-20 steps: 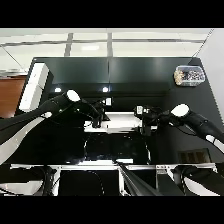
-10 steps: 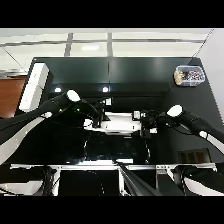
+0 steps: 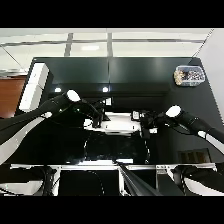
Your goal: Fold the box and place the chain.
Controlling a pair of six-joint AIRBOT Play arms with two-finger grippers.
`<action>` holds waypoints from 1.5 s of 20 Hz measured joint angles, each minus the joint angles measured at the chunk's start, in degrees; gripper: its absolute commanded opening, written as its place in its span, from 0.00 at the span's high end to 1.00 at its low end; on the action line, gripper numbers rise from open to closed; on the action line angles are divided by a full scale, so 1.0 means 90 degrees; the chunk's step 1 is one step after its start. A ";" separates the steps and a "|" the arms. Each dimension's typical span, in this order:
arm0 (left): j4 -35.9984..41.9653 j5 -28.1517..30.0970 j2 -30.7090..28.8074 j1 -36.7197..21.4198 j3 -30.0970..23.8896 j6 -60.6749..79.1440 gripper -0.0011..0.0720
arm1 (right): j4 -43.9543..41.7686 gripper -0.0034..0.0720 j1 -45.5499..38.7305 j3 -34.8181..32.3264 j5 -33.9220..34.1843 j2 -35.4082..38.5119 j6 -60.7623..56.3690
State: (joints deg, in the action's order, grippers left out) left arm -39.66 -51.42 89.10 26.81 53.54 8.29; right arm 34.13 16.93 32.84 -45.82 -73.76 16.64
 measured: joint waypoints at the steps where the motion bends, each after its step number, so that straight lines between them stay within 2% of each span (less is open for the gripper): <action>1: 0.0000 0.0002 0.0000 -0.0002 0.0000 0.0000 0.95 | 0.0017 0.14 -0.0015 0.0000 0.0000 0.0000 -0.0015; 17: 0.0002 0.0022 0.0000 0.0000 0.0000 0.0002 0.95 | 0.0044 0.14 -0.0080 -0.0002 -0.0019 0.0000 -0.0058; 18: 0.0002 0.0022 0.0000 0.0000 0.0000 0.0002 0.95 | 0.0044 0.31 -0.0080 0.0000 -0.0017 0.0002 -0.0058; 19: 0.0002 0.0019 0.0000 0.0000 0.0000 0.0015 0.95 | 0.0044 0.41 -0.0080 0.0000 -0.0015 0.0000 -0.0061; 22: 0.0002 0.0010 -0.0005 0.0000 0.0000 0.0015 0.94 | 0.0044 0.41 -0.0080 0.0000 -0.0017 0.0002 -0.0061; 23: 0.0000 0.0007 -0.0012 0.0000 0.0000 0.0012 0.90 | 0.0044 0.41 -0.0078 0.0000 -0.0019 0.0000 -0.0061; 24: -0.0039 0.0012 -0.0022 -0.0002 0.0005 0.0002 0.71 | 0.0044 0.41 -0.0080 0.0000 -0.0019 0.0000 -0.0061; 25: -0.0170 -0.0029 -0.0041 -0.0005 0.0012 -0.0007 0.57 | 0.0046 0.41 -0.0080 0.0000 -0.0022 0.0000 -0.0058; 26: -0.0114 -0.0056 -0.0119 -0.0019 0.0056 -0.0034 0.39 | 0.0046 0.40 -0.0078 0.0000 -0.0024 0.0000 -0.0056; 27: -0.0041 -0.0090 -0.0211 -0.0044 0.0092 -0.0095 0.17 | 0.0046 0.41 -0.0080 0.0000 -0.0024 0.0000 -0.0056; 28: -0.0148 -0.0206 -0.0318 -0.0080 0.0107 -0.0158 0.07 | 0.0046 0.40 -0.0080 0.0000 -0.0027 0.0002 -0.0056; 30: -0.0272 -0.0253 -0.0661 -0.0194 0.0158 -0.0440 0.07 | 0.0049 0.41 -0.0080 -0.0002 -0.0032 0.0000 -0.0053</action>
State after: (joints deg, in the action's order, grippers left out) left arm -42.11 -53.69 83.15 25.06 54.96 4.34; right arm 34.57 16.21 32.82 -46.11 -73.76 16.16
